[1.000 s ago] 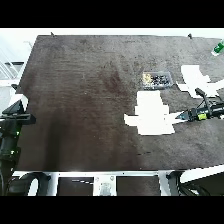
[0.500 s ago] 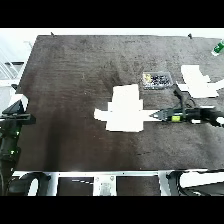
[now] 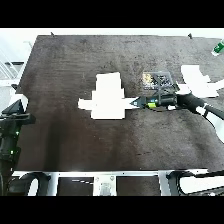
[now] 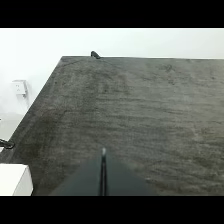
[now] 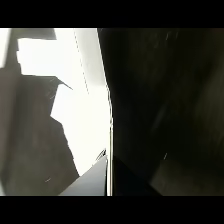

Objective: Fold the box and place the chain.

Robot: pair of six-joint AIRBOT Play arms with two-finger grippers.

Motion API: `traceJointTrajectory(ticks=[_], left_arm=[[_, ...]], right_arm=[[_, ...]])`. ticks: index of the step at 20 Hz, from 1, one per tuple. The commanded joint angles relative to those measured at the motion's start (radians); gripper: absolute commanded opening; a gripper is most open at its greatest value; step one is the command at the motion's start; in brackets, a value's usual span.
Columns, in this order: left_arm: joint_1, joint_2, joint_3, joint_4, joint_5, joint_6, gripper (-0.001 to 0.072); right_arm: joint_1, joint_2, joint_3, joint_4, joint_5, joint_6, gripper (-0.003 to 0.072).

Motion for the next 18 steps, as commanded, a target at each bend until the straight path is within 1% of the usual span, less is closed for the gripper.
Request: traceJointTrajectory(ticks=[1,2,4,5,6,7,8,10,12,14,15,16,18], left_arm=[[0.000,0.001,0.003,0.000,-0.032,0.001,0.0021],[0.000,0.001,0.003,0.000,-0.035,0.000,0.0021],[0.000,0.001,0.003,0.000,-0.083,0.000,0.0025],[0.000,0.001,0.004,0.016,-0.131,0.035,0.0303],[0.000,0.001,0.004,0.017,-0.169,0.075,0.0612],[0.000,0.000,0.004,0.017,-0.192,0.077,0.0559],[0.000,0.000,0.005,0.017,-0.207,0.078,0.0530],[0.000,-0.009,0.005,0.013,-0.204,0.069,0.0529],[0.000,-0.081,0.032,0.008,-0.206,0.053,0.0529],[0.000,-0.218,0.093,0.008,-0.232,0.050,0.0530],[0.000,-0.309,0.136,0.008,-0.258,0.050,0.0530],[0.000,-0.401,0.183,0.008,-0.295,0.053,0.0530],[0.000,-0.608,0.303,0.029,-0.400,0.053,0.0529]], right_arm=[[0.050,-0.016,0.069,-0.077,-0.132,0.084,0.0010],[0.050,-0.016,0.069,-0.077,-0.157,0.084,0.0010],[0.050,-0.017,0.069,-0.077,-0.178,0.082,0.0010],[0.051,-0.017,0.069,-0.079,-0.184,0.079,0.0010],[0.051,-0.017,0.069,-0.085,-0.184,0.080,0.0010],[0.051,-0.017,0.067,-0.094,-0.184,0.080,0.0010],[0.051,-0.017,0.062,-0.093,-0.184,0.079,0.0010],[0.053,-0.020,0.058,-0.093,-0.184,0.072,0.0010],[0.054,-0.021,0.058,-0.093,-0.185,0.067,0.0010],[0.061,-0.022,0.058,-0.093,-0.188,0.063,0.0011],[0.066,-0.022,0.058,-0.093,-0.188,0.063,0.0011],[0.074,-0.024,0.058,-0.093,-0.189,0.064,0.0011],[0.086,-0.028,0.058,-0.093,-0.192,0.064,0.0011]])
